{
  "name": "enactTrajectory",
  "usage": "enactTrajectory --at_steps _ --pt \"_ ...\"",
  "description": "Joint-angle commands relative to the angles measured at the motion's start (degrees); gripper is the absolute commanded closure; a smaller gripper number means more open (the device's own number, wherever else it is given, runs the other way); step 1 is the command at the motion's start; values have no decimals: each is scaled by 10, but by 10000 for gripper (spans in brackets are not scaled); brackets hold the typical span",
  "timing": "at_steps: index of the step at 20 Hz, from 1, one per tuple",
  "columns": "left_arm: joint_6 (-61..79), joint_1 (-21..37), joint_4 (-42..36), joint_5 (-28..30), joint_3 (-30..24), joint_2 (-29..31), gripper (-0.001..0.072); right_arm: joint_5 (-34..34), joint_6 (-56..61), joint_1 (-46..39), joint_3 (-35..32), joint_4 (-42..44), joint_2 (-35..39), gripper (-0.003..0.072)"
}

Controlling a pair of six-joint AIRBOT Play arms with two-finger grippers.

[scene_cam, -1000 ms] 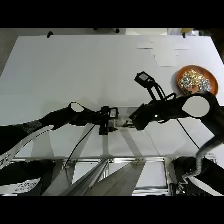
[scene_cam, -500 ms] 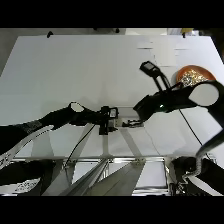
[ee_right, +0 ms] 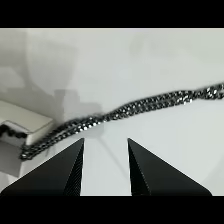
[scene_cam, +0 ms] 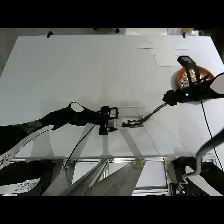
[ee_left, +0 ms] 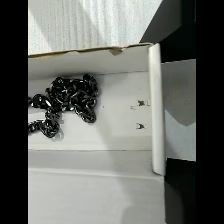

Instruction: Fold the box and place the chain.

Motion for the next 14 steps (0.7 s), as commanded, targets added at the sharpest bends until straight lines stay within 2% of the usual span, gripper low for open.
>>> enactTrajectory --at_steps 1,3,10,14 --pt "0 0 0 0 0 0 502 -41 8 -10 -64 15 -26 378" --pt "0 0 0 0 0 0 502 -64 28 7 -85 -5 -48 378" --pt "0 0 0 0 0 0 502 -100 97 70 -86 -29 -130 396" --pt "0 0 0 0 0 0 502 -128 141 77 -86 -38 -146 410"
